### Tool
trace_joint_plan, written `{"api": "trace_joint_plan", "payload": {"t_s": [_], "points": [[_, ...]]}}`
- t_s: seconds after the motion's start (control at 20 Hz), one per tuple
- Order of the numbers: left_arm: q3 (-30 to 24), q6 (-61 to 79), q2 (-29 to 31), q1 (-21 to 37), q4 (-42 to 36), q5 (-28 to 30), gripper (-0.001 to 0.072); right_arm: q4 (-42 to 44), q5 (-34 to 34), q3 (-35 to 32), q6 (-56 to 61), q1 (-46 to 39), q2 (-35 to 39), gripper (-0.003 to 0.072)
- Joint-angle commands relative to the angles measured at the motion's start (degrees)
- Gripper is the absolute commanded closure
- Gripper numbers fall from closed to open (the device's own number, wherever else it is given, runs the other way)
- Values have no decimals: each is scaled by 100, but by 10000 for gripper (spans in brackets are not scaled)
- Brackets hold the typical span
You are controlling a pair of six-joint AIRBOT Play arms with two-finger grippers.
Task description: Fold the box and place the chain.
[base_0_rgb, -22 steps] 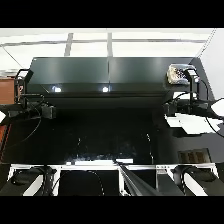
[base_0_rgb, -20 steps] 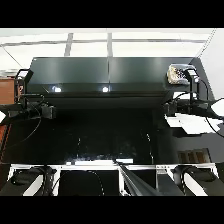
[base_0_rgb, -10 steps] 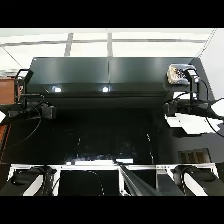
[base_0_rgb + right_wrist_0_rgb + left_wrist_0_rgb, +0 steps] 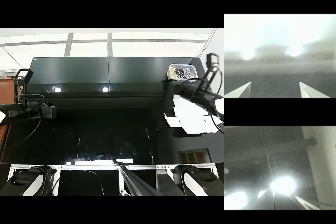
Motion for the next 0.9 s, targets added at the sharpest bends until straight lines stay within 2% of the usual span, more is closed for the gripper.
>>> {"api": "trace_joint_plan", "payload": {"t_s": [0.0, 0.1, 0.2, 0.25, 0.35, 0.5, 0.65, 0.8, 0.85], "points": [[-2, 0, 7, -2, -24, 376, 681, -1121, -872, 70, 610, -885, -186, -28], [-2, 2, 7, -2, -153, 385, 681, -1784, -234, 463, 1266, -2448, -743, -28], [-4, 2, -2, -2, -144, 498, 679, -1886, 787, 1097, 1320, -3954, -1453, -28], [-4, 2, -26, -2, -146, 592, 615, -1886, 1316, 1425, 1318, -4570, -1799, -28], [-4, -35, -109, -2, -208, 713, -1, -1884, 2420, 2094, 1075, -5545, -2487, -27], [-2, -44, -221, -2, -343, 697, 1, -1858, 3950, 3062, 188, -6157, -3506, -27], [-2, -44, -282, -2, -446, 754, 2, -1893, 5246, 3657, -763, -6028, -4343, -26], [-2, -44, -372, -2, -450, 804, 2, -2100, 4883, 3685, -1285, -5602, -4653, -26], [-2, -44, -385, -2, -463, 791, 2, -2103, 4809, 3698, -1475, -5429, -4684, 36]]}}
